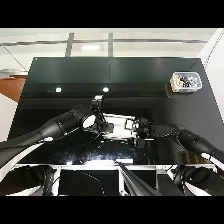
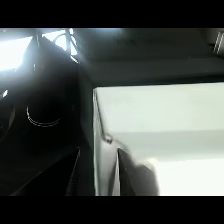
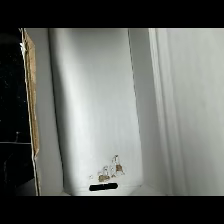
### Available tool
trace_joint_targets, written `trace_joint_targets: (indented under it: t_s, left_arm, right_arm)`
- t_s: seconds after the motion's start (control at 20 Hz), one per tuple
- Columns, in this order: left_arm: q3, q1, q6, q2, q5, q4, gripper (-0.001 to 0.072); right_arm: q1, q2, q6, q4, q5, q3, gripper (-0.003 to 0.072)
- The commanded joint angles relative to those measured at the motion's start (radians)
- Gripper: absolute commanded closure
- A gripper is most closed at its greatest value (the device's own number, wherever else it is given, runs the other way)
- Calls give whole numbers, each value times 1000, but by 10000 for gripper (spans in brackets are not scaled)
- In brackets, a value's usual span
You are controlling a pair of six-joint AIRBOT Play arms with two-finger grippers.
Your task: Fold the box and place the chain.
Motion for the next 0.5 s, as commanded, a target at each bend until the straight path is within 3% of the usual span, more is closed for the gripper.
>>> trace_joint_targets:
  t_s: [0.0,0.45]
  left_arm:
    - [12,-3,-26,-29,10,5,428]
    - [48,-11,-26,-79,7,29,433]
  right_arm:
    - [1,-1,0,0,-1,0,349]
    - [1,-1,0,0,-2,0,349]
